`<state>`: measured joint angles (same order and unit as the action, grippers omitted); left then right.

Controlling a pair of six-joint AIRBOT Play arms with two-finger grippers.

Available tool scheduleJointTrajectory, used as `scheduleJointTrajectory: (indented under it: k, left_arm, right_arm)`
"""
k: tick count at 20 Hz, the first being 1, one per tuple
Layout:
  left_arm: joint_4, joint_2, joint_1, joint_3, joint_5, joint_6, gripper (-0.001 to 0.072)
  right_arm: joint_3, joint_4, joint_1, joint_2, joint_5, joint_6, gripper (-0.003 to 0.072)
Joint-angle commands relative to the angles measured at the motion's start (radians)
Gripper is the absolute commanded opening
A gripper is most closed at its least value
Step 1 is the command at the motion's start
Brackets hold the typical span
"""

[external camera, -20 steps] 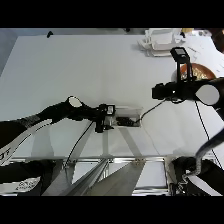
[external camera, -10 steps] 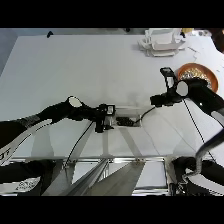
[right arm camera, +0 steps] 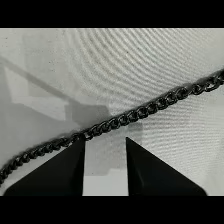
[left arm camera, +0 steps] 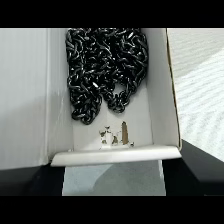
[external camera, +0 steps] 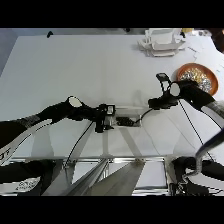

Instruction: Fold the box and place the chain.

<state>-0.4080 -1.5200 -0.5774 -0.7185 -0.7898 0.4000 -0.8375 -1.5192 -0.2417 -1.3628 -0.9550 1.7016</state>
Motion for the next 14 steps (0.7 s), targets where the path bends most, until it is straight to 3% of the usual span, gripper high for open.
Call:
scheduleJointTrajectory:
  k: [1,2,7,14]
  left_arm:
    - [0.000,0.000,0.000,0.000,0.000,0.000,0.0273]
    - [0.000,0.000,0.000,0.000,0.000,0.000,0.0273]
    - [0.000,0.000,0.000,0.000,0.000,0.000,0.0273]
    - [0.000,0.000,0.000,0.000,0.000,0.000,0.0273]
  right_arm:
    - [0.001,0.001,0.001,-0.026,0.005,-0.002,0.0136]
    - [0.001,0.002,0.001,-0.026,0.005,-0.011,0.0014]
    - [0.001,0.006,0.000,-0.002,-0.048,-0.071,0.0017]
    - [0.001,0.031,0.000,0.261,-0.097,-0.093,0.0017]
